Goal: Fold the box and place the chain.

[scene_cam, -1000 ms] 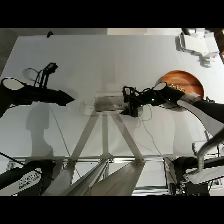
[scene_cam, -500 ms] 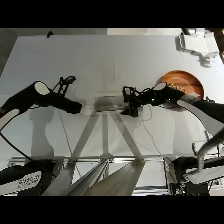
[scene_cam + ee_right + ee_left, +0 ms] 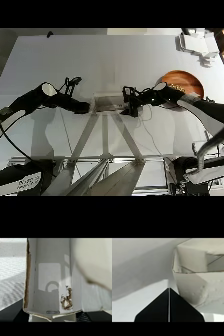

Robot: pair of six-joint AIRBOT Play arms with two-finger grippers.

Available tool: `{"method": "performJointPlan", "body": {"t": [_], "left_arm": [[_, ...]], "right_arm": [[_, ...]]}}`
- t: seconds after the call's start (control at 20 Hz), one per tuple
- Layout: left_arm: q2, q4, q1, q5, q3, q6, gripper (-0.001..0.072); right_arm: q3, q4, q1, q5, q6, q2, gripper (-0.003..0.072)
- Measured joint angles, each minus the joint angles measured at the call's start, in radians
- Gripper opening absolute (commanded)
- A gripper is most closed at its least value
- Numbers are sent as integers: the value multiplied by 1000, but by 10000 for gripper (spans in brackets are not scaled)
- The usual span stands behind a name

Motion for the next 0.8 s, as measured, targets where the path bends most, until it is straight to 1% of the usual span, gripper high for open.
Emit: {"method": "performJointPlan", "body": {"t": [0.05,0.1,0.15,0.2,0.65,0.75,0.8], "left_arm": [[11,-6,0,5,0,-1,35],[21,-10,0,9,0,-2,146],[31,-14,0,10,0,-4,321],[37,-17,0,11,0,-5,346],[55,-20,5,13,0,-11,354],[55,-16,15,6,0,-11,364],[56,-14,21,2,0,-11,396]], "right_arm": [[0,0,0,0,0,0,517],[0,0,0,0,0,0,517],[0,0,0,0,0,0,517],[0,0,0,0,0,0,517],[0,0,0,0,0,0,517],[0,0,0,0,0,0,517],[0,0,0,0,0,0,517]]}}
